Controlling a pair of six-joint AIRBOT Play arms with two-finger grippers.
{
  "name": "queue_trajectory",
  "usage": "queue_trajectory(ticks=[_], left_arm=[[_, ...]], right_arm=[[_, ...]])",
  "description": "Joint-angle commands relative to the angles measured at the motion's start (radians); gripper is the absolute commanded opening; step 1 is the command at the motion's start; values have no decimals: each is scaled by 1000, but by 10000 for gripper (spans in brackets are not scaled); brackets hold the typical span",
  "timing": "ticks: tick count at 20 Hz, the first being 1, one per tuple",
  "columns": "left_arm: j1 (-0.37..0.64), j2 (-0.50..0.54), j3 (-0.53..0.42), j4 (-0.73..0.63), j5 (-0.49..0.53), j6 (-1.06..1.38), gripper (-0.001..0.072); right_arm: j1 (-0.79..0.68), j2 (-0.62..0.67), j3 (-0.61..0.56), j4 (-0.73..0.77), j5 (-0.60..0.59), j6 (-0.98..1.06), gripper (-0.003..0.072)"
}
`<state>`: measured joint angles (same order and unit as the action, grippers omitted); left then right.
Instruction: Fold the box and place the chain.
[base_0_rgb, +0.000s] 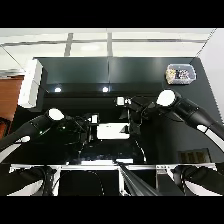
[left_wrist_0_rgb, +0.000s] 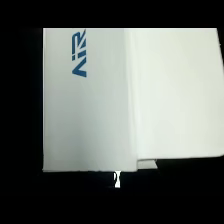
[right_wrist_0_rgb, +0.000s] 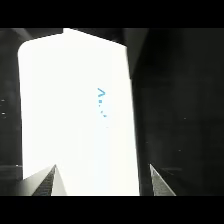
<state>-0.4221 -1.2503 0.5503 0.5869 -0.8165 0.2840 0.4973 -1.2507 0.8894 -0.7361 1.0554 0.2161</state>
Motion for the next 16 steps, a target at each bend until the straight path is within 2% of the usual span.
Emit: queue_trajectory(ticks=[1,8,9,10,11,16], left_arm=[[-1,-1,0,0,0,0,424],[-1,-1,0,0,0,0,425],[-1,-1,0,0,0,0,425],[-1,-1,0,0,0,0,425],[-1,-1,0,0,0,1,425],[-1,-1,0,0,0,0,425]], right_arm=[[16,-1,0,-11,12,-6,720],[19,-2,-5,-66,-24,-3,720],[19,-2,-5,-66,-25,-3,581],[19,-2,-5,-66,-19,2,351],[19,-2,-5,-66,-10,2,230],[19,-2,-7,-66,6,41,231]])
